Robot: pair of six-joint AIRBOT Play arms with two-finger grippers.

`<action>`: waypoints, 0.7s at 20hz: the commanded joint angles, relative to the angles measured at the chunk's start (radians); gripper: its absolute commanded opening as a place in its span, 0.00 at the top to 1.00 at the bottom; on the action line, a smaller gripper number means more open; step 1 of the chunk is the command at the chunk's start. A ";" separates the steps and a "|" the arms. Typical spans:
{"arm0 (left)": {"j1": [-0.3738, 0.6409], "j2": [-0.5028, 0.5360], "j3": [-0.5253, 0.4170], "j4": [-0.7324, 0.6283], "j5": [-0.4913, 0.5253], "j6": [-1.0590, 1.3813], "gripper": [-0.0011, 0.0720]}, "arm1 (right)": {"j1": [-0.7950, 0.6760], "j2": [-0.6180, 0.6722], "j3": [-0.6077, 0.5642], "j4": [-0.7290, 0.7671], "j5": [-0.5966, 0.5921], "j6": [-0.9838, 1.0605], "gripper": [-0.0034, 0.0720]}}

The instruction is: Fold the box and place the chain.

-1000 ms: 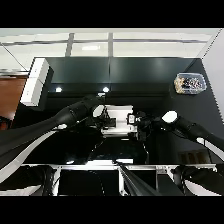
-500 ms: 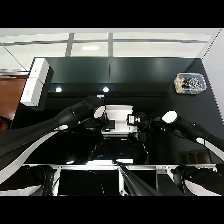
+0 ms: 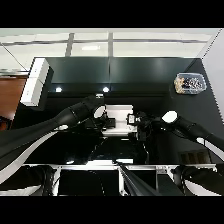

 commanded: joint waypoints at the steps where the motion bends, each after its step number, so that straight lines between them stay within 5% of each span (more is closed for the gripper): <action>1: 0.000 0.000 0.000 0.017 0.016 -0.005 0.95 | 0.001 0.000 0.000 0.000 -0.005 0.007 0.18; 2: 0.003 0.000 0.000 0.018 0.016 0.004 0.95 | 0.001 0.003 0.000 -0.001 -0.018 0.037 0.00; 8: 0.021 0.001 0.000 0.022 -0.010 0.082 0.95 | 0.000 0.135 0.001 -0.230 0.008 0.217 0.00; 12: 0.021 0.001 0.000 0.021 0.000 0.086 0.95 | 0.001 0.154 0.001 -0.230 0.009 0.220 0.00; 13: 0.021 0.001 0.000 0.021 -0.002 0.086 0.95 | 0.001 0.153 0.001 -0.219 0.013 0.221 0.06; 14: 0.021 0.001 0.000 0.018 -0.002 0.086 0.95 | 0.001 0.153 0.001 -0.203 0.024 0.221 0.36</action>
